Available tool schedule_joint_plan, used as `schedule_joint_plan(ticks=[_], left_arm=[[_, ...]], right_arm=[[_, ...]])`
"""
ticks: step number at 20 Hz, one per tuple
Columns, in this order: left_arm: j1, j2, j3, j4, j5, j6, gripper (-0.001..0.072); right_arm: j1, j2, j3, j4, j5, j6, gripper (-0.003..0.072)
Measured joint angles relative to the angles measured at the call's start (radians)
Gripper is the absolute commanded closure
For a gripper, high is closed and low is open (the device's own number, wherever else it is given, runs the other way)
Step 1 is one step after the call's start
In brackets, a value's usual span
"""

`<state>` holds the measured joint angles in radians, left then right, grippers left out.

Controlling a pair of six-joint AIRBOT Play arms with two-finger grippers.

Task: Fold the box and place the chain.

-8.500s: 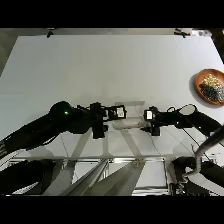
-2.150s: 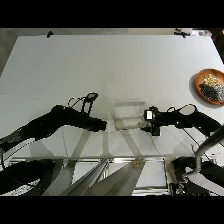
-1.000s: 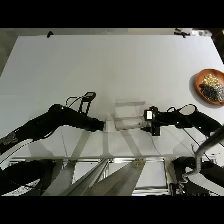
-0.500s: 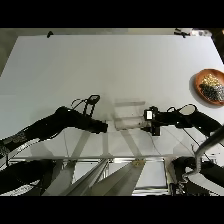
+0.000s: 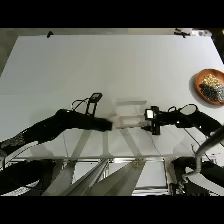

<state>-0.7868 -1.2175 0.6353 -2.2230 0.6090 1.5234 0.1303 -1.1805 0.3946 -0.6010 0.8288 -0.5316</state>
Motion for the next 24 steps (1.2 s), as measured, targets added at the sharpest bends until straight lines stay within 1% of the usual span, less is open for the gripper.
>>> schedule_joint_plan(ticks=[1, 3, 4, 6, 7, 9, 10, 11, 13, 15, 24], left_arm=[[0.002, 0.002, -0.005, 0.032, 0.016, 0.0, 0.0706], [0.002, 0.017, -0.002, 0.023, -0.001, 0.009, 0.0705], [0.002, 0.018, -0.005, 0.038, 0.035, 0.008, 0.0705], [0.002, 0.025, -0.003, 0.033, 0.016, 0.011, 0.0704], [0.002, 0.024, -0.005, 0.04, 0.03, 0.011, 0.07], [0.002, 0.027, -0.003, 0.034, 0.021, 0.012, 0.0695], [0.002, 0.027, -0.004, 0.035, 0.018, 0.012, 0.0672], [0.001, 0.027, -0.003, 0.031, 0.01, 0.014, 0.0599], [0.0, 0.029, -0.003, 0.024, 0.003, 0.014, 0.0478], [0.0, 0.034, -0.004, 0.02, 0.0, 0.015, 0.0426], [0.0, 0.059, -0.003, -0.003, -0.028, 0.023, 0.0411]], right_arm=[[0.0, 0.0, 0.0, -0.005, -0.001, 0.002, 0.0276], [0.0, 0.0, 0.0, -0.002, -0.005, 0.003, 0.0276], [0.0, 0.0, 0.0, -0.003, -0.005, 0.003, 0.0276], [0.0, 0.001, 0.001, -0.003, -0.005, 0.003, 0.0276], [0.0, 0.0, 0.001, -0.003, -0.004, 0.003, 0.0276], [0.0, 0.001, 0.001, -0.004, -0.004, 0.003, 0.0276], [0.0, 0.0, 0.001, -0.004, -0.004, 0.003, 0.0276], [0.0, 0.001, 0.001, -0.004, -0.004, 0.003, 0.0276], [0.0, 0.001, 0.001, -0.004, -0.004, 0.003, 0.0276], [0.0, 0.001, 0.001, -0.004, -0.003, 0.003, 0.0276], [0.0, 0.001, 0.001, -0.004, -0.003, 0.002, 0.0276]])
